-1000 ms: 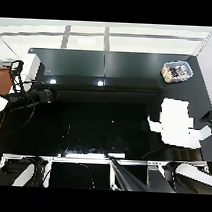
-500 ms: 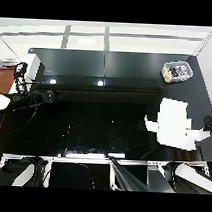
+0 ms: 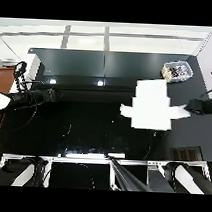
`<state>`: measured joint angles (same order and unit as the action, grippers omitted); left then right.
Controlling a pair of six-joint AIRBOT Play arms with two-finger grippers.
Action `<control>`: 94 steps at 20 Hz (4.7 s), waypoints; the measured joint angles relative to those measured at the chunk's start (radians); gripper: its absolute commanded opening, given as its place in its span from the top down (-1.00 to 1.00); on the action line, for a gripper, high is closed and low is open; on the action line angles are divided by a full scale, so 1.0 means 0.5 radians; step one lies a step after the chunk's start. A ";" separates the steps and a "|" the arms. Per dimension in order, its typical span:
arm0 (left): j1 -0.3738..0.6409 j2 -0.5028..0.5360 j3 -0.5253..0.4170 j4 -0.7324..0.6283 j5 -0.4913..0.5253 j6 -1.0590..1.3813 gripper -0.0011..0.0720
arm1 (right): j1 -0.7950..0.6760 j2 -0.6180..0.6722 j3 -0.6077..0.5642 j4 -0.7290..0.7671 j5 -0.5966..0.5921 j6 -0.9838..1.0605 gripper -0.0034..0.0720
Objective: Fold the box and place the chain.
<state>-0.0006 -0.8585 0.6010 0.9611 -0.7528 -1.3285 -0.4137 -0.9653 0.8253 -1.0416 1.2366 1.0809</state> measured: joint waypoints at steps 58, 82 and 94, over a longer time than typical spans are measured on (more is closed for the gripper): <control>-0.943 -1.505 0.950 -0.522 -0.397 2.705 0.90 | 1.240 0.143 -0.519 0.352 -0.620 -1.675 -0.96; -0.945 -1.579 0.999 -0.517 -0.492 2.725 0.90 | 1.788 -0.282 -0.536 0.208 -0.776 -2.050 -0.96; -0.943 -1.579 1.000 -0.517 -0.488 2.722 0.90 | 1.790 -0.297 -0.539 0.208 -1.033 -1.968 -0.96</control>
<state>-0.4721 -1.6482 1.1011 0.7029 -0.9966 0.0326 0.4812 -1.1137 0.5556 -0.9375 0.7200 0.0971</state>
